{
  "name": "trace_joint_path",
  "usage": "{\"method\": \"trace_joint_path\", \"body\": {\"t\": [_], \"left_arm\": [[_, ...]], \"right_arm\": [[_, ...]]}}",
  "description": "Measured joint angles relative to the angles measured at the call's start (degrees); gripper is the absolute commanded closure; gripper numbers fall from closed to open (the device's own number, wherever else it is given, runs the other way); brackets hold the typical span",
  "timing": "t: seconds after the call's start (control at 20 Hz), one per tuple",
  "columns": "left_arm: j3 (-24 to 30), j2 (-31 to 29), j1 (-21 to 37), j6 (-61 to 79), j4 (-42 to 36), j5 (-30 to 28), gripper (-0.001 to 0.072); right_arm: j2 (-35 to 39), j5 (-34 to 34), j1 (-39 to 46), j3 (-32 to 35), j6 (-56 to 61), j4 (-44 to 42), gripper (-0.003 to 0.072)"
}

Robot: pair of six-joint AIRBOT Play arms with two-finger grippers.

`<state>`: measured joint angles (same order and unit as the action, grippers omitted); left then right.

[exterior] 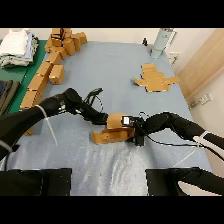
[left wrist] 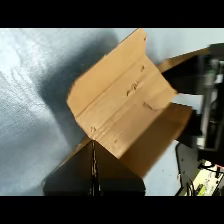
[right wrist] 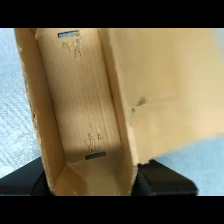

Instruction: Fold the box.

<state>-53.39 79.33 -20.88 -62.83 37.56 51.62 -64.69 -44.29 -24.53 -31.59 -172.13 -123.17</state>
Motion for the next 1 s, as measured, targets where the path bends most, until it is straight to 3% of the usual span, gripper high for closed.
{"method": "trace_joint_path", "body": {"t": [0.35,0.65,0.7,0.75,0.8,1.0], "left_arm": [[2.1,-15.8,1.1,5.3,11.1,0.8,0.0699],[15.2,-27.7,-2.7,24.6,11.7,-3.4,0.0693],[17.6,-29.1,-3.3,29.1,10.9,-4.9,0.0517],[20.3,-30.3,-3.6,34.8,8.8,-7.3,0.01],[22.5,-30.8,-4.0,40.8,5.8,-9.6,0.0014],[27.6,-29.3,-5.3,61.7,-6.2,-15.8,0.0015]], "right_arm": [[0.0,0.1,0.0,0.0,0.0,0.0,0.0105],[0.0,0.1,0.0,0.0,0.0,0.0,0.0105],[0.0,0.1,0.0,0.0,0.0,0.0,0.0105],[0.0,0.1,0.0,0.0,0.0,0.0,0.0105],[0.0,0.1,0.0,0.0,0.0,0.0,0.0105],[0.0,0.1,0.1,0.0,0.0,0.0,0.0105]]}}
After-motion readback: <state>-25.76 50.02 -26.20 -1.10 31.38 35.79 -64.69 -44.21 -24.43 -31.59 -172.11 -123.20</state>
